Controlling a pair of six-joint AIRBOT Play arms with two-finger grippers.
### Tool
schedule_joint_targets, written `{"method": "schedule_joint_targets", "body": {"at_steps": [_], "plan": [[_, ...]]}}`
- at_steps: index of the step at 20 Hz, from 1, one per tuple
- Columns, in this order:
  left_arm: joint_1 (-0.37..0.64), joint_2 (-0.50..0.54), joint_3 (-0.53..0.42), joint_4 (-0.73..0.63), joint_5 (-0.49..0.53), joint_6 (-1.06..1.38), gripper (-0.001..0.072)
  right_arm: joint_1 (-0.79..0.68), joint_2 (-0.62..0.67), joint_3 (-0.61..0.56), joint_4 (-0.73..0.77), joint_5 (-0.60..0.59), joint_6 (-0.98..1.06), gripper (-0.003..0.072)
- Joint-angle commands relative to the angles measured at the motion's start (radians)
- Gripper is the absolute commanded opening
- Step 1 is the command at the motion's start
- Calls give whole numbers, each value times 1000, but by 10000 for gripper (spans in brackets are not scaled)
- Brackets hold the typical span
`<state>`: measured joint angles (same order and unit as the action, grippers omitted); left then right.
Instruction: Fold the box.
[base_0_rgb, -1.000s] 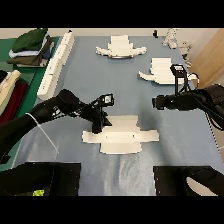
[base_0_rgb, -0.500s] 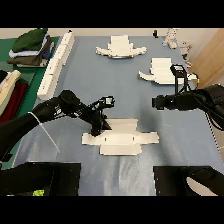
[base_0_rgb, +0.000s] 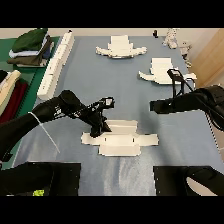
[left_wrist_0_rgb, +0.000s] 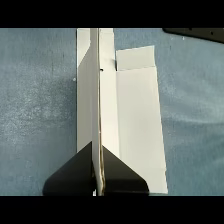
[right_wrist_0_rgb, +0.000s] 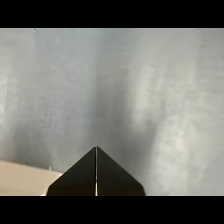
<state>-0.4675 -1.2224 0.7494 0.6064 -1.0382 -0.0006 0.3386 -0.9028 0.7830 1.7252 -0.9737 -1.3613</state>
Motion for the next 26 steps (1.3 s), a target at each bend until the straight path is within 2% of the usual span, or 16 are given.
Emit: {"method": "schedule_joint_targets", "body": {"at_steps": [1,3,7,10,11,12,13,16,20,23,26], "plan": [[0,0,0,0,-2,-20,15,77,30,-6,40,-82,-45,-1],[0,0,0,0,-2,-19,15,178,88,-34,21,-84,-39,-2],[0,0,0,0,-2,-19,15,426,229,-150,-22,-105,99,-2],[0,0,0,0,-2,-19,15,713,296,-251,-16,-79,72,1],[0,0,0,0,-2,-19,15,801,292,-272,-27,-67,34,110],[0,0,0,0,-2,-19,15,879,279,-289,-63,-31,16,472],[0,0,0,0,-2,-19,14,936,257,-300,-126,10,15,620],[0,0,0,0,-2,-19,15,1014,146,-302,-324,99,16,621],[0,0,0,0,-1,-19,14,1014,-6,-302,-441,181,37,620],[0,0,0,0,-2,-19,15,1014,-64,-300,-571,180,173,597],[0,0,0,0,-2,-19,15,1014,-49,-283,-691,139,341,597]]}}
